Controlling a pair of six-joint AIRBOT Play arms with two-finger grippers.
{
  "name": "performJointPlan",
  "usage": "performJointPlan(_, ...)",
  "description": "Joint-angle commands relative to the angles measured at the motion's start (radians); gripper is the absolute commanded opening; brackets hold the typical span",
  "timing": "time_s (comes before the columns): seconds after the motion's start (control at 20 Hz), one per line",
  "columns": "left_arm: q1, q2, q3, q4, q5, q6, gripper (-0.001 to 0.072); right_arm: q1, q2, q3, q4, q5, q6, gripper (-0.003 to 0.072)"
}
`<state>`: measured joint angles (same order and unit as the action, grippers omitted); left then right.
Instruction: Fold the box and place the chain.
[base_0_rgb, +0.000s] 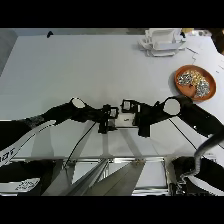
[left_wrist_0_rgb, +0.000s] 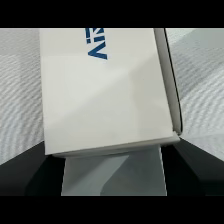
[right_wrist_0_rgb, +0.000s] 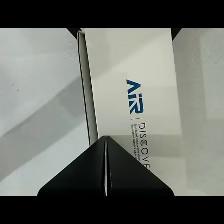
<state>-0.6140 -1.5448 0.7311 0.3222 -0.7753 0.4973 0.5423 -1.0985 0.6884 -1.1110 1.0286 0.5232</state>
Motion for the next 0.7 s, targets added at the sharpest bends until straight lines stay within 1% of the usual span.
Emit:
performJointPlan(0.0, 0.001, 0.000, 0.000, 0.000, 0.000, 0.000, 0.0140, 0.001, -0.001, -0.014, -0.002, 0.003, 0.000, 0.0015)
performJointPlan(0.1, 0.001, 0.000, 0.000, 0.000, 0.000, 0.000, 0.0140, 0.001, 0.000, -0.013, 0.027, -0.011, -0.004, 0.0014)
performJointPlan(0.4, 0.001, 0.000, 0.000, 0.000, 0.000, 0.000, 0.0140, 0.000, 0.034, 0.014, 0.167, -0.134, -0.035, 0.0015)
performJointPlan(0.5, 0.001, 0.000, 0.000, 0.000, 0.000, 0.000, 0.0140, 0.000, 0.033, 0.015, 0.234, -0.185, -0.043, 0.0015)
performJointPlan(0.65, 0.001, 0.000, 0.000, 0.000, 0.000, 0.000, 0.0140, 0.000, 0.031, 0.015, 0.326, -0.216, -0.089, 0.0015)
